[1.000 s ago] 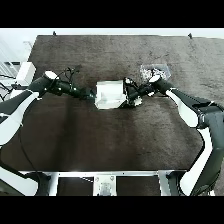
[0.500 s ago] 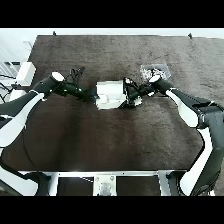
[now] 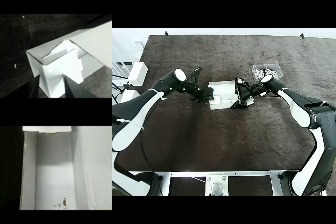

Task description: Fold the box and place the chain.

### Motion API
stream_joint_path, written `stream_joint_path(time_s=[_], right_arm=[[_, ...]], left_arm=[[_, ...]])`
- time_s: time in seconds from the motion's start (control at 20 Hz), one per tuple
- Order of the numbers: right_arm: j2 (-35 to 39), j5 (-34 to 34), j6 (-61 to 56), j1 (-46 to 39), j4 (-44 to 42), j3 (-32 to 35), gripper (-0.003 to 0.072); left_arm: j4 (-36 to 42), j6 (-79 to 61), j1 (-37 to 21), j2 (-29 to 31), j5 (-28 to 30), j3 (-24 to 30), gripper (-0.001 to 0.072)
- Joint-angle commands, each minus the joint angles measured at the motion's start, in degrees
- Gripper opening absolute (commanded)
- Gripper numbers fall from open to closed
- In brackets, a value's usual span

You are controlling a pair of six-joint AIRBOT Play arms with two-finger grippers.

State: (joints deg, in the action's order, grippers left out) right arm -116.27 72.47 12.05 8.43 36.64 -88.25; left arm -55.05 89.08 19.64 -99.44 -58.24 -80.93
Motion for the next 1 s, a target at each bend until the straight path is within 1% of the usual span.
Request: stream_joint_path(time_s=[0.0, 0.1, 0.25, 0.35, 0.5, 0.6, 0.8, 0.95], right_arm=[[0.0, 0.0, 0.0, 0.1, 0.0, 0.0, 0.0589], [0.0, 0.0, 0.0, 0.1, 0.0, 0.0, 0.0589], [0.0, 0.0, 0.0, 0.1, 0.0, 0.0, 0.0589], [0.0, 0.0, 0.0, 0.1, 0.0, 0.0, 0.0589], [0.0, 0.0, -0.1, 0.1, 0.0, 0.0, 0.0589], [0.0, 0.0, 0.0, 0.1, 0.0, 0.0, 0.0589], [0.0, 0.0, 0.0, 0.1, 0.0, 0.0, 0.0589], [0.0, 0.0, 0.0, 0.1, 0.0, 0.0, 0.0589]], left_arm=[[-6.8, 8.6, 2.1, -0.1, 0.8, -0.6, 0.0357], [-8.8, 11.7, 2.8, -0.1, 1.1, -0.6, 0.0358], [-9.3, 13.1, 2.8, -0.2, 1.2, -0.9, 0.0358], [-9.9, 13.2, 2.8, -1.0, -0.1, -3.1, 0.0358], [-13.6, 17.7, 2.8, -3.8, -6.7, -9.0, 0.0358], [-14.1, 18.9, 3.3, -6.8, -11.4, -13.9, 0.0358], [-20.1, 22.7, 5.9, -11.4, -17.0, -21.8, 0.0357], [-21.8, 24.1, 6.8, -15.2, -21.7, -26.6, 0.0356]])
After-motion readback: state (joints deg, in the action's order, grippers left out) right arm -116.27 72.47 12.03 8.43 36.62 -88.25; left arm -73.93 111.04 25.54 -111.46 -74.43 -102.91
